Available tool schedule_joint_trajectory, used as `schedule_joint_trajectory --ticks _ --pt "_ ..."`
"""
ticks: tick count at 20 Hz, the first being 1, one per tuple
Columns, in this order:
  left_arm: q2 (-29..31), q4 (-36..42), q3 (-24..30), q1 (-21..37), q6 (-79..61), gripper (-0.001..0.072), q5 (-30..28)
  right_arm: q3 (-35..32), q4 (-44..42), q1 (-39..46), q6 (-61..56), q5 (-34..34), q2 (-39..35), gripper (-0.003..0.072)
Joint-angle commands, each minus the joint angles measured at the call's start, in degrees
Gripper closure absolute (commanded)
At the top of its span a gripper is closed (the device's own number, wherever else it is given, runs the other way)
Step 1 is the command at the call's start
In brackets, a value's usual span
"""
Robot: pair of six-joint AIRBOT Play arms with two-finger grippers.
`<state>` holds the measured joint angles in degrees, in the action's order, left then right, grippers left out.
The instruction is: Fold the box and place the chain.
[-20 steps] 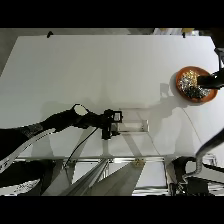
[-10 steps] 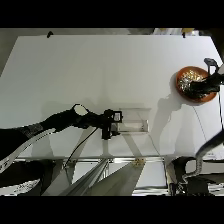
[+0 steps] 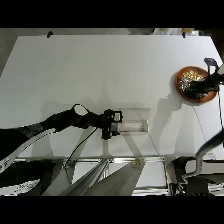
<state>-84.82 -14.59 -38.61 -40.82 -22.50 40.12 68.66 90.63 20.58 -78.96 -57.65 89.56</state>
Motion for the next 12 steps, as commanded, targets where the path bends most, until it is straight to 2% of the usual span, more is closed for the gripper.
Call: schedule_joint_trajectory --ticks 1,5,9,12 --pt "0.00 0.00 0.00 0.02 0.00 0.0438 -0.02 0.02 0.28 0.02 0.00 -2.54 -3.82 0.0675" --pt "0.00 0.00 0.00 0.00 0.00 0.0438 -0.02 0.02 -2.58 -0.04 1.09 -8.00 -13.11 0.0675" --pt "0.00 0.00 0.00 0.00 0.00 0.0438 -0.02 0.00 -15.02 -0.09 4.52 -15.04 -24.26 0.0675" --pt "0.00 0.00 0.00 0.02 0.00 0.0438 -0.02 -0.02 -18.40 -2.73 4.39 -20.15 -33.20 0.0675"
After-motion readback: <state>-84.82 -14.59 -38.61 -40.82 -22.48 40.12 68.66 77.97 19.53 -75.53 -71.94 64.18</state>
